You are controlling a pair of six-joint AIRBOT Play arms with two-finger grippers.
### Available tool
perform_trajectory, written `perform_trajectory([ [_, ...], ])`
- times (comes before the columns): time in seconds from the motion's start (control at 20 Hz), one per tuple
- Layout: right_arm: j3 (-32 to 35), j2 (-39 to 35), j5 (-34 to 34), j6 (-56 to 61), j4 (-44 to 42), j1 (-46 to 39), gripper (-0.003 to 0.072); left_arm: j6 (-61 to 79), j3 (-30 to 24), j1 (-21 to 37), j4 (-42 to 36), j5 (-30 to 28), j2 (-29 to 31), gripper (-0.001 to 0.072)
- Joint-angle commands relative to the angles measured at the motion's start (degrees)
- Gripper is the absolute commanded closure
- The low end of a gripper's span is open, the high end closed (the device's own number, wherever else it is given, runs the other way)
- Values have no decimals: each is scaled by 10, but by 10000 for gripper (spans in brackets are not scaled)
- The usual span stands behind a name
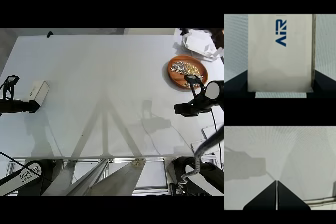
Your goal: Fold the box and place the chain.
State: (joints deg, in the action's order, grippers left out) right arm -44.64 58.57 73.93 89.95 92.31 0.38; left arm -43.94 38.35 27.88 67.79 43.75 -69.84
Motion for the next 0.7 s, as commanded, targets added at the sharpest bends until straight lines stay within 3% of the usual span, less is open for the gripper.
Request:
perform_trajectory([
  [0.0,0,0,0,0,0,0,673,-4,0,1,3,-2,0,281],
  [0.05,0,0,0,0,0,0,673,-4,0,1,3,-4,0,177],
  [0.2,0,0,0,0,0,0,673,-4,0,1,2,-5,0,134],
  [0.3,0,0,0,0,0,0,673,0,0,0,2,-5,0,5],
  [0.65,0,0,-10,0,0,0,673,5,0,-1,2,-13,32,5],
])
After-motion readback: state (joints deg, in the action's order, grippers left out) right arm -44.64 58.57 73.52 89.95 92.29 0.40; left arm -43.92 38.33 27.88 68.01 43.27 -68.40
